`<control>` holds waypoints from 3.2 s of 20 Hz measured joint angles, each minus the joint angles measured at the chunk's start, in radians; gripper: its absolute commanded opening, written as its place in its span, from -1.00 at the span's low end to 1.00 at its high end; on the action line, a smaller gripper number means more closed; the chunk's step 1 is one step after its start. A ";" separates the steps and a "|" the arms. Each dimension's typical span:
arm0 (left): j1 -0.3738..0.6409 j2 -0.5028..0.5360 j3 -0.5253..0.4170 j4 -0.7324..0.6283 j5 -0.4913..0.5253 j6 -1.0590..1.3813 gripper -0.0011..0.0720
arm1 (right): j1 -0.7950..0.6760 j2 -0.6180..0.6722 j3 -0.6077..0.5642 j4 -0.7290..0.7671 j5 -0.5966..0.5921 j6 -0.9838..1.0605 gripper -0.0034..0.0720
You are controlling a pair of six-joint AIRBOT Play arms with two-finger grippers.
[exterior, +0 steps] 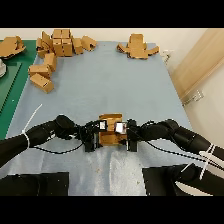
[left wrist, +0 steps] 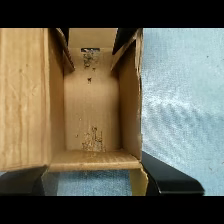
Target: Fold the box.
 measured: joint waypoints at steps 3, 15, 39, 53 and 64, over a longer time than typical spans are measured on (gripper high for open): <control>0.000 0.000 0.000 0.000 0.000 0.000 0.19 | 0.002 -0.002 0.000 0.005 0.002 -0.001 0.36; 0.000 0.000 0.000 -0.001 -0.001 -0.002 0.19 | -0.001 0.110 0.000 -0.074 -0.115 0.465 -0.92; 0.000 0.000 0.000 -0.001 0.000 -0.001 0.19 | -0.637 0.130 -0.227 0.274 -0.239 0.978 -0.93; 0.000 0.000 0.000 -0.001 0.000 -0.001 0.19 | -0.431 0.119 -0.170 0.435 -0.168 0.927 -0.40; 0.000 0.000 0.000 -0.001 0.000 -0.001 0.19 | -0.263 0.150 -0.069 0.257 -0.152 1.199 -0.08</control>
